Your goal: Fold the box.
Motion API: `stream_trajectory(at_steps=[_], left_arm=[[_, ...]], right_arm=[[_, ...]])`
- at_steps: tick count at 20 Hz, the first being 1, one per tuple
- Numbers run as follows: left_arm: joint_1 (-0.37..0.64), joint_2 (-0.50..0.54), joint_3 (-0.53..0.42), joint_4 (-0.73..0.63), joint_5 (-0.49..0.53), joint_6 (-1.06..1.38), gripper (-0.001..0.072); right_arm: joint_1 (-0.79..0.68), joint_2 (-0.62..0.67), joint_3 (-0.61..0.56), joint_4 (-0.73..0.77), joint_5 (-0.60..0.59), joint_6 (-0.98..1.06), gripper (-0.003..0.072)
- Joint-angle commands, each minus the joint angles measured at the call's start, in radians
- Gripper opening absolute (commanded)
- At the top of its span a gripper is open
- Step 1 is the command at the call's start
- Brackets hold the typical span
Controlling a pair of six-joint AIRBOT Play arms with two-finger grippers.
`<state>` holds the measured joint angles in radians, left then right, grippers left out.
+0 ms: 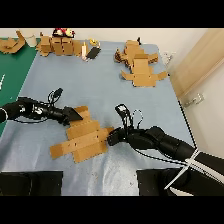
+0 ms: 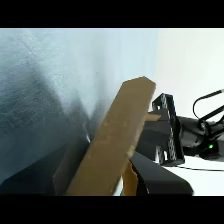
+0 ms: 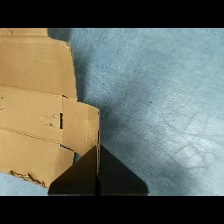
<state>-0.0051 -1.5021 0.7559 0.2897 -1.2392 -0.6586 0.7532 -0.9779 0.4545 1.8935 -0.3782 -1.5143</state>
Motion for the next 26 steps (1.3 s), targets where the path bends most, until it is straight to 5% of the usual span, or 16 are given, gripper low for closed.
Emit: stream_trajectory(at_steps=[1,8,9,10,11,25,26], left_arm=[[0.0,-0.002,-0.001,0.07,-0.041,0.023,0.046],[0.001,-0.002,-0.001,0.1,-0.034,0.042,0.0458],[0.001,-0.002,0.0,0.1,-0.028,0.043,0.0434],[0.001,-0.002,0.0,0.1,-0.024,0.051,0.0319],[0.001,-0.002,0.0,0.1,-0.023,0.057,0.0308],[0.054,-0.003,-0.001,0.101,-0.078,0.072,0.0305],[0.055,-0.003,-0.001,0.101,-0.078,0.073,0.0231]], right_arm=[[0.001,0.0,-0.001,-0.013,0.0,0.0,0.0001],[0.001,0.001,-0.001,-0.013,0.0,0.0,0.0002],[0.001,0.001,-0.001,-0.013,0.0,0.0,0.0001],[0.001,0.0,-0.001,-0.013,0.0,0.0,0.0001],[0.001,0.001,-0.001,-0.013,0.0,0.0,0.0001],[0.001,0.0,-0.001,-0.032,-0.004,0.0,0.0001],[0.001,0.001,-0.001,-0.032,-0.004,0.0,0.0001]])
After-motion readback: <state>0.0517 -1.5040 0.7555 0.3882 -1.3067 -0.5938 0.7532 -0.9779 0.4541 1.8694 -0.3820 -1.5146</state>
